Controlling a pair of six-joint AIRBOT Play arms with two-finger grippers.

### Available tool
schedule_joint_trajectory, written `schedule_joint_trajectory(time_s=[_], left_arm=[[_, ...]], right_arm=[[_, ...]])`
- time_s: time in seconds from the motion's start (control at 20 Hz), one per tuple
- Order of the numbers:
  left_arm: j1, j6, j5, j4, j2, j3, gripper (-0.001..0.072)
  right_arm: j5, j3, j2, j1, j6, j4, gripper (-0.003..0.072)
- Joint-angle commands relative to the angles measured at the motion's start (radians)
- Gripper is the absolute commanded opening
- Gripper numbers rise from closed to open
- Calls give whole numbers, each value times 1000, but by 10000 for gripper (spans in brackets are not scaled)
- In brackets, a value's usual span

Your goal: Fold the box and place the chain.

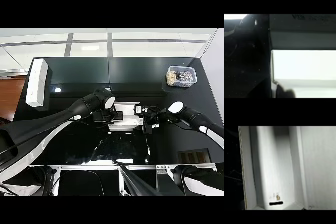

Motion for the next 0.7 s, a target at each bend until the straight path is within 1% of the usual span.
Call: schedule_joint_trajectory(time_s=[0.0, 0.25, 0.3, 0.35, 0.4, 0.5, 0.65], left_arm=[[0, 0, 17, 0, -1, 1, 24], [0, 1, 26, 0, -1, 1, 24], [0, 1, 26, 0, -1, 1, 24], [0, 1, 26, 0, -1, 1, 24], [0, 1, 25, 0, -1, 1, 24], [0, 1, 24, 0, -1, 1, 24], [2, 1, 24, 1, -1, 1, 24]], right_arm=[[0, 0, 0, 0, 0, 1, 166], [4, 0, 0, 0, 1, 1, 167], [3, 0, 0, 0, 2, 2, 187], [2, 0, 0, 0, 12, 2, 534], [2, 0, 2, 0, 35, 1, 719], [20, 2, 37, -2, 114, -34, 719], [74, 2, 123, -2, 126, -180, 711]])
